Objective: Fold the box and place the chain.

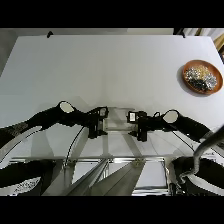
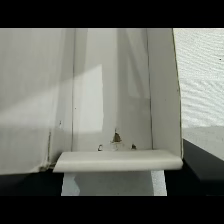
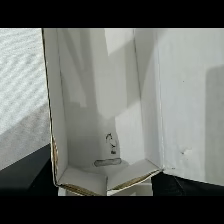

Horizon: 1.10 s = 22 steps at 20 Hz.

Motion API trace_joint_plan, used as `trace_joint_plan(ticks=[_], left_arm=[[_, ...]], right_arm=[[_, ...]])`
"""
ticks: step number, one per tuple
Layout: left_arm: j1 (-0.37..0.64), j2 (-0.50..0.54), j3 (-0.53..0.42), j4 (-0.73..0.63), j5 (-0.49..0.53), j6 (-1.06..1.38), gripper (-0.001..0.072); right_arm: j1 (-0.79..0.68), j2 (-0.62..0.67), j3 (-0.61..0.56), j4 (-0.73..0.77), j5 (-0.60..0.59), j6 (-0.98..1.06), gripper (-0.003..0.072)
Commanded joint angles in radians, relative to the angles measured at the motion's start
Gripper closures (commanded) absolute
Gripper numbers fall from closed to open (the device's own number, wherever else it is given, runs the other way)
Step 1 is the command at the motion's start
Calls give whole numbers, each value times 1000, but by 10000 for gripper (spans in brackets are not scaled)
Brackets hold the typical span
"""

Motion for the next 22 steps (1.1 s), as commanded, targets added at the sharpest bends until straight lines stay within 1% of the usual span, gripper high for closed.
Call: trace_joint_plan(ticks=[1, 10, 11, 12, 13, 16, 18, 20, 22], left_arm=[[-1, 0, -1, 1, 3, 0, 435], [-1, 0, -1, 1, 3, 0, 435], [-1, 0, -1, 1, 3, 0, 435], [-1, 0, -1, 1, 3, 0, 435], [-1, 0, -1, 1, 3, 0, 435], [-1, 0, -1, 0, 3, 0, 435], [-1, 0, -1, 0, 3, 0, 435], [-1, 0, -1, 0, 3, 0, 435], [-1, 0, -1, 0, 3, 0, 435]], right_arm=[[0, 0, 0, 0, 0, 0, 375], [0, 0, 0, 1, 0, 0, 375], [0, 0, 0, 1, 0, 6, 342], [0, 2, 0, 0, 1, 8, 181], [0, 5, 0, -3, 0, 16, -34], [0, 47, 0, -55, 1, 20, -29], [0, 100, 0, -113, 0, 97, -29], [0, 170, 0, -243, 10, 212, -29], [0, 252, 0, -391, 57, 331, -29]])
